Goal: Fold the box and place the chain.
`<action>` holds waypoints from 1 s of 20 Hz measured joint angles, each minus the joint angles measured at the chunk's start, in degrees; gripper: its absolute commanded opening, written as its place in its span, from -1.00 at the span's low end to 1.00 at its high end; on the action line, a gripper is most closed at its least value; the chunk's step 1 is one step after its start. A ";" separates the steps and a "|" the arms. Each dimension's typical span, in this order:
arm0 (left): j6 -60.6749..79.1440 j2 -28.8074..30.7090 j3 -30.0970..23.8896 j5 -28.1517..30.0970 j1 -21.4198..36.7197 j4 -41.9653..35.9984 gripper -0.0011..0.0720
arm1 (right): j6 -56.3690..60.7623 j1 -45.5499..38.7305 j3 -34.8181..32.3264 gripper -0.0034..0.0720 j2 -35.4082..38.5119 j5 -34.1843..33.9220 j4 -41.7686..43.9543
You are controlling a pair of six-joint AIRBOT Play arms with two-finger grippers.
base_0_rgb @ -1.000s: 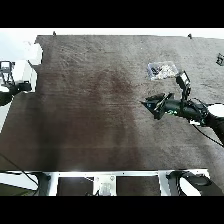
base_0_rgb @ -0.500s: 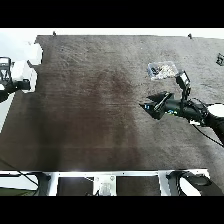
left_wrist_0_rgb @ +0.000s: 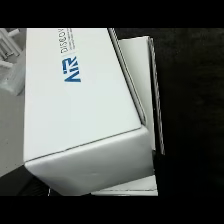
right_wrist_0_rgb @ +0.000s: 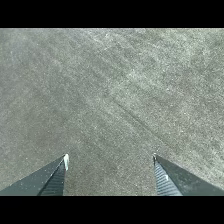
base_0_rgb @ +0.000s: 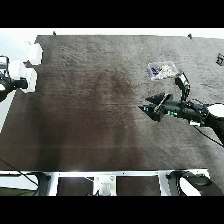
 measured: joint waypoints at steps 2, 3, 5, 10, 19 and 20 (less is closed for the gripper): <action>0.00 -1.07 -0.02 -0.90 0.00 0.00 1.00 | 0.02 0.00 0.00 0.72 0.00 0.17 0.02; 0.00 -1.62 0.00 -1.62 0.00 -0.20 1.00 | 0.02 0.00 0.00 0.72 0.00 0.20 0.02; 0.00 -2.38 0.00 -3.10 0.00 -1.07 1.00 | 0.02 0.00 0.00 0.72 0.00 0.22 0.04; 1.09 -3.21 0.00 -4.76 -0.24 -2.49 1.00 | 0.02 0.00 0.00 0.72 0.00 0.24 0.07; 0.94 -3.30 0.17 -9.70 -0.22 -2.49 1.00 | 0.02 0.00 0.00 0.72 0.00 0.02 0.07; 0.48 -3.30 0.15 -10.56 -0.24 -2.16 1.00 | 0.02 0.00 0.00 0.73 0.00 -0.02 0.07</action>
